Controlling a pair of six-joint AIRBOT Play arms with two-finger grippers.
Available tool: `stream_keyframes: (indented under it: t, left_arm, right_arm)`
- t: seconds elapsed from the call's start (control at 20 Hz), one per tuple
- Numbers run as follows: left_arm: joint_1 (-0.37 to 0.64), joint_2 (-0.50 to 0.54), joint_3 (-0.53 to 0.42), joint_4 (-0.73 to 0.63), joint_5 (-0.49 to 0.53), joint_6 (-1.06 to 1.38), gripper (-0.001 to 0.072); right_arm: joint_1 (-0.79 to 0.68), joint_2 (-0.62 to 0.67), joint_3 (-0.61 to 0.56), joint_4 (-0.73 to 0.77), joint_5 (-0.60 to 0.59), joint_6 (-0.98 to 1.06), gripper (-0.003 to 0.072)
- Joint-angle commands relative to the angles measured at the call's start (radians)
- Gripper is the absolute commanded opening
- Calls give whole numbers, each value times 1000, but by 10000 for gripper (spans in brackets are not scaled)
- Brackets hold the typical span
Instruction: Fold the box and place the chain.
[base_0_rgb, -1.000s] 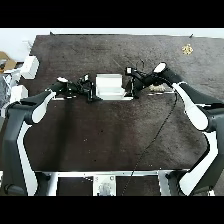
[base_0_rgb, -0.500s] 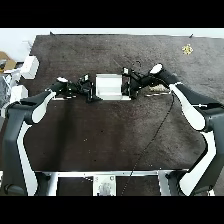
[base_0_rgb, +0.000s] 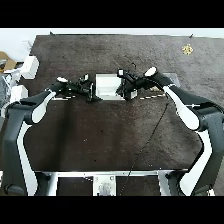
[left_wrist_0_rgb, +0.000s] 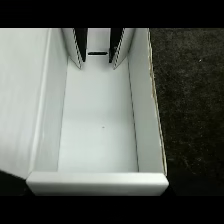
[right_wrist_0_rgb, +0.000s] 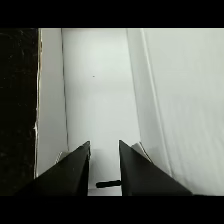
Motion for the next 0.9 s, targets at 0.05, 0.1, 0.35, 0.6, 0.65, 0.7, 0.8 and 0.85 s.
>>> stream_keyframes:
  t: [0.05,0.1,0.35,0.6,0.65,0.7,0.8,0.85]
  left_arm:
    - [0,0,0,0,0,0,112]
    - [0,0,0,0,0,0,112]
    - [0,0,0,0,0,0,112]
    - [0,0,0,0,0,0,112]
    - [0,0,0,0,0,0,112]
    - [0,0,0,0,0,0,112]
    - [0,0,0,0,0,0,111]
    - [0,0,0,0,0,0,112]
  right_arm:
    - [6,-2,0,-17,-14,2,379]
    - [6,-2,0,-10,-16,2,597]
    - [4,6,1,-13,-18,3,572]
    - [-1,64,1,-205,-16,208,136]
    - [-4,85,1,-255,-14,275,136]
    - [-7,111,1,-310,-14,362,135]
    - [-17,168,1,-390,5,557,135]
    - [-25,198,1,-412,21,647,136]
